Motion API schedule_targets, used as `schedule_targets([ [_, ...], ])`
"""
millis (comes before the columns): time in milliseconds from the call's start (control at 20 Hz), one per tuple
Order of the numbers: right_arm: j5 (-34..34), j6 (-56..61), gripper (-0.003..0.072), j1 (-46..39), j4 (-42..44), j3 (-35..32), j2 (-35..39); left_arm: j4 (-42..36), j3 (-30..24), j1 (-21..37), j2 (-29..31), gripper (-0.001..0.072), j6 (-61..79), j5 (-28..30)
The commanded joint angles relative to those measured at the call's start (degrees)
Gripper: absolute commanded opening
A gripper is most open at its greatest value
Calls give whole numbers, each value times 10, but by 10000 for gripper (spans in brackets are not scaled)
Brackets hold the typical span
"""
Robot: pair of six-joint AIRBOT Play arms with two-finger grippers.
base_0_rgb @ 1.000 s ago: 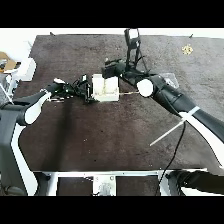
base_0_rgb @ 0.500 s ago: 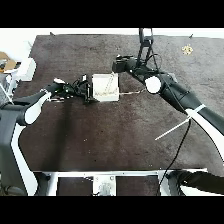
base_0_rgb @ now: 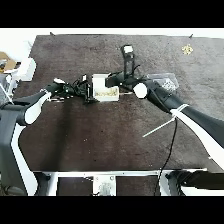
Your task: Fold the box and place the chain.
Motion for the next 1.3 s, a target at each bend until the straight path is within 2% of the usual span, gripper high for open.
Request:
schedule_targets([
  [0,50,-8,342,-7,-12,0,-15,0,0,0,0,171,0,0],
  [200,131,8,342,-91,-17,-4,-10,0,0,0,0,171,0,0],
  [300,127,17,253,-140,-16,-27,-11,0,0,0,0,171,0,0],
  [600,140,85,256,-256,-15,-87,-19,0,0,0,0,171,0,0],
  [850,95,100,256,-269,23,-95,-42,0,0,0,0,171,0,0],
  [1050,10,100,256,-268,93,-95,-78,0,0,0,0,171,0,0],
  [1250,-43,100,256,-268,138,-95,-85,0,0,0,0,171,0,0],
])
